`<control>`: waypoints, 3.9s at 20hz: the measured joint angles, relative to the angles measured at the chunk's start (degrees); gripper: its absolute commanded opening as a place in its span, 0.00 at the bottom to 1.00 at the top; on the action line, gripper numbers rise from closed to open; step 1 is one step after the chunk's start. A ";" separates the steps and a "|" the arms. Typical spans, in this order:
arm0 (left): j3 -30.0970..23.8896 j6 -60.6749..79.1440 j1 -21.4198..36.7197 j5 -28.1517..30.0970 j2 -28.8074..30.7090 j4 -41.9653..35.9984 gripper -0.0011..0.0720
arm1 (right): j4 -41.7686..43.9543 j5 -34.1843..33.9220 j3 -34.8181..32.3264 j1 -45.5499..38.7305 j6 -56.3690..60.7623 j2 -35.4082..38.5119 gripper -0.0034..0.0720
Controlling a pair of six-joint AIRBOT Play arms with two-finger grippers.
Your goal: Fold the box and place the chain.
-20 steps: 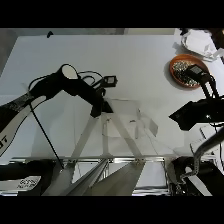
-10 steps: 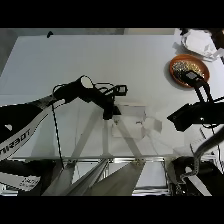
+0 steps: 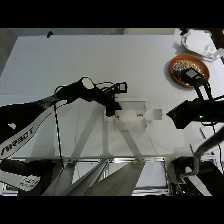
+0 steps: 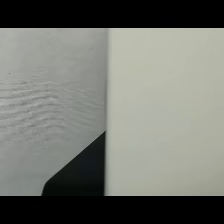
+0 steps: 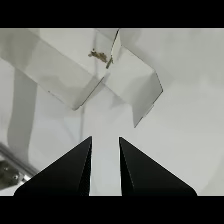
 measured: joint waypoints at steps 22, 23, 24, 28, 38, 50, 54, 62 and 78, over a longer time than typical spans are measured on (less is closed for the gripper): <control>0.02 -0.42 -0.70 1.81 -1.09 2.34 0.02 | -0.66 -2.05 0.00 0.00 -2.51 0.00 0.27; 0.02 -0.42 -0.70 1.86 -1.29 1.97 0.02 | -0.74 -2.10 0.00 0.00 -2.54 0.00 0.27; 0.02 -0.42 -0.70 1.86 -1.42 1.53 0.03 | -0.92 -2.10 0.00 0.00 -2.54 0.00 0.27; 0.02 -0.46 -0.70 2.38 -1.70 0.20 0.03 | -1.44 -2.10 0.00 0.00 -2.54 0.00 0.28; 0.02 -0.44 -0.70 2.93 -1.77 -0.39 0.03 | -1.70 -2.08 0.00 0.00 -2.54 0.00 0.28; 0.02 -0.44 -0.70 2.93 -1.77 -0.44 0.03 | -1.31 -2.10 -0.98 0.00 -2.93 -2.23 0.06; 0.02 -0.44 -0.70 2.93 -1.77 -0.44 0.03 | -0.44 -2.01 -1.79 0.39 -5.57 -4.44 0.06; 0.02 -0.42 -0.70 2.91 -1.77 -0.46 0.03 | -4.83 -4.61 -3.13 17.94 -11.06 -8.46 0.06; 0.02 -0.42 -0.70 2.71 -1.77 -0.46 0.03 | -15.87 -16.15 -12.09 31.91 -9.77 -5.53 0.90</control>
